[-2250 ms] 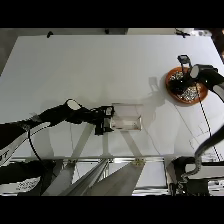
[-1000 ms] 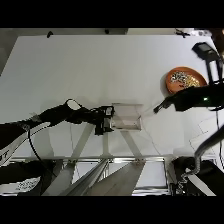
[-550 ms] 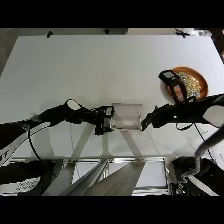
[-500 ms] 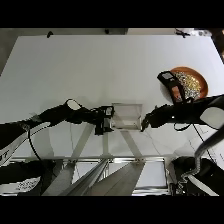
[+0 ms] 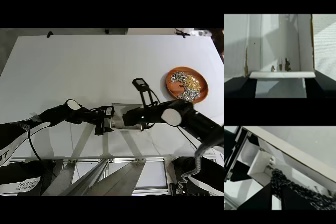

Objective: Fold the box and place the chain.

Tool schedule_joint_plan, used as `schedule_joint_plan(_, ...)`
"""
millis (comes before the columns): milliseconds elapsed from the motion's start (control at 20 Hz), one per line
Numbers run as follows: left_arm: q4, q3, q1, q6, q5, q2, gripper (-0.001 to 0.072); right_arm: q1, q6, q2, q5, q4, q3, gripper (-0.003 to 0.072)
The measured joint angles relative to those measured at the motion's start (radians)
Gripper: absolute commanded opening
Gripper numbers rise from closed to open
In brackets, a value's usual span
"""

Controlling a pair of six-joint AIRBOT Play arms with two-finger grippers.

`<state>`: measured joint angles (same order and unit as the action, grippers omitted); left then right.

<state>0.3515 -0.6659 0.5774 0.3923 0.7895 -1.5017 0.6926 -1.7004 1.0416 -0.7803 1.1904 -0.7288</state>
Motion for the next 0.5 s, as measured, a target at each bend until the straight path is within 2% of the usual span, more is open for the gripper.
schedule_joint_plan(250,0.000,0.000,0.000,0.000,0.000,0.000,0.0372,0.064,-0.001,0.124,0.078,-0.034,0.001,0.0012)
schedule_joint_plan(500,0.000,0.000,0.000,0.000,0.000,0.000,0.0372,0.084,-0.001,0.161,0.105,-0.044,0.001,0.0012)
